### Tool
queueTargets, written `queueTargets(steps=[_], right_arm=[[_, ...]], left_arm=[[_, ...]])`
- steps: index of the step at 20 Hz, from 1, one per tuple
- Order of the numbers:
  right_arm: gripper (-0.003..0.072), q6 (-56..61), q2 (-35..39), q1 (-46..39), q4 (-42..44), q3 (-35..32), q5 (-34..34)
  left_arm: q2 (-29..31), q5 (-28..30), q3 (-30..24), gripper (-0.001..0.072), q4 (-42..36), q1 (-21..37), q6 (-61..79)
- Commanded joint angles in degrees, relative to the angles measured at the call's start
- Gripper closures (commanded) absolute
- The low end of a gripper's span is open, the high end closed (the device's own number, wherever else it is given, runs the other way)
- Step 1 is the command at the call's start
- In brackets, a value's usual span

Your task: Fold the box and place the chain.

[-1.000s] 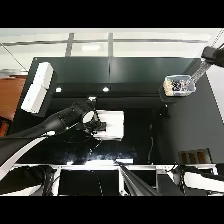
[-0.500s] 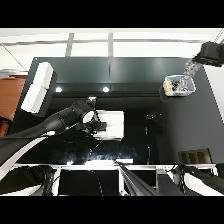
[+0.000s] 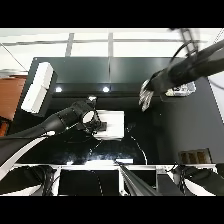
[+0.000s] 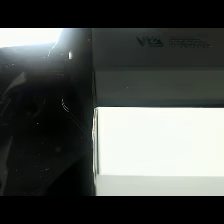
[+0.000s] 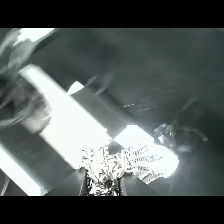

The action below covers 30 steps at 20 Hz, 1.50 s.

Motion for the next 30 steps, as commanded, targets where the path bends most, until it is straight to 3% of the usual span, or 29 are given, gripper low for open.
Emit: queueTargets(steps=[1, 7, 10, 17, 22, 23, 25, 30], right_arm=[[0.0664, -0.8, 0.0, 7.8, 3.0, -4.2, -3.5], [0.0664, -0.8, -2.5, 12.9, 7.3, -6.7, -11.7], [0.0664, -0.8, -5.9, 14.4, 7.1, -7.0, -11.8], [0.0663, -0.7, -8.0, 15.7, 6.6, -16.5, -14.8], [0.0662, -0.3, -8.1, 15.7, 6.4, -17.4, -15.0], [0.0629, 0.0, -8.1, 15.7, 6.5, -17.4, -15.5], [0.0214, 1.2, -8.0, 15.5, 6.4, -17.3, -16.0], [0.0204, 1.0, -3.5, 7.1, 2.6, -17.4, -5.8]], left_arm=[[0.0, 0.1, 0.0, 0.0681, 0.0, 0.0, 0.0], [0.0, 0.1, 0.0, 0.0681, 0.0, 0.0, 0.0], [0.0, 0.1, 0.0, 0.0681, 0.0, 0.0, 0.0], [0.0, 0.1, 0.0, 0.0681, -0.1, 0.0, 0.0], [0.0, -0.2, 0.0, 0.0681, -0.2, 0.0, 0.0], [0.0, -0.2, 0.0, 0.0681, -0.2, 0.0, 0.0], [0.0, -0.2, 0.0, 0.0681, -0.2, 0.0, 0.0], [0.0, -0.3, 0.0, 0.0681, -0.2, 0.0, 0.0]])
